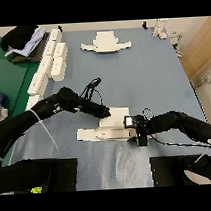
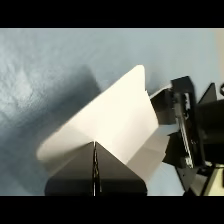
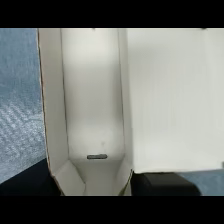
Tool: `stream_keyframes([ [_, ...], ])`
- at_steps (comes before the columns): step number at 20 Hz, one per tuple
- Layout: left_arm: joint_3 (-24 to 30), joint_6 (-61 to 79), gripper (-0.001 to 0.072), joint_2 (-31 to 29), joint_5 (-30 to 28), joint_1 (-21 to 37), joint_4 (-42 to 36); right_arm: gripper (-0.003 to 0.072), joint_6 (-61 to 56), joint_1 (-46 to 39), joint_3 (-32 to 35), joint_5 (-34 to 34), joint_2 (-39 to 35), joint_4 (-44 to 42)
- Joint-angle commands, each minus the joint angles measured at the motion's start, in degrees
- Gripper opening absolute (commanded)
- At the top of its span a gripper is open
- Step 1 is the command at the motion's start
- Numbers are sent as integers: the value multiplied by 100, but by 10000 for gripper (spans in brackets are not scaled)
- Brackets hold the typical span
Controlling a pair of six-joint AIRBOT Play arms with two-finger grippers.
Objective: Fold the box.
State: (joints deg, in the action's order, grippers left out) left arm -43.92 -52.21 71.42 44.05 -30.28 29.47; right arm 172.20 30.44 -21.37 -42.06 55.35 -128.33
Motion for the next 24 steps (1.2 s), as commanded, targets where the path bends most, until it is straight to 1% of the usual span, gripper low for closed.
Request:
stream_keyframes([
  [1, -76, 286, 10, -686, 0, 2, 713, 514, -7, 2, 0, 0, -2, -4],
  [4, 11, 269, 10, -1563, 157, 0, 1488, 514, -7, 2, 0, -2, -2, -4],
  [7, 275, 446, 9, -2505, 483, -11, 2059, 514, -7, 2, 0, -2, -2, -4],
  [9, 601, 728, 9, -3104, 732, -11, 2162, 514, -7, 2, 0, -2, -2, -4],
  [11, 953, 1235, 12, -3628, 758, -9, 2208, 514, -7, 2, 0, 0, -2, -4],
  [13, 1167, 1982, 17, -3891, 761, -9, 2205, 514, -7, 2, 0, -2, -2, -4],
  [14, 1217, 2203, 243, -3926, 761, -9, 2249, 514, -7, 2, 0, -2, -2, -4],
  [15, 1252, 2402, 659, -3917, 754, -9, 2247, 514, -7, 2, 0, -2, -2, -4],
  [16, 1290, 2583, 695, -3899, 765, 7, 2201, 514, -7, 2, 0, -2, -2, -4],
  [19, 1589, 3541, 695, -3742, 730, 210, 2087, 514, -7, 2, 0, -2, -2, -4],
  [22, 1934, 4459, 695, -3110, 706, 400, 1694, 514, -7, 2, 0, -2, -2, -4],
  [24, 1952, 4929, 695, -2599, 667, 380, 1499, 514, -7, 2, 0, -2, -2, -4],
])
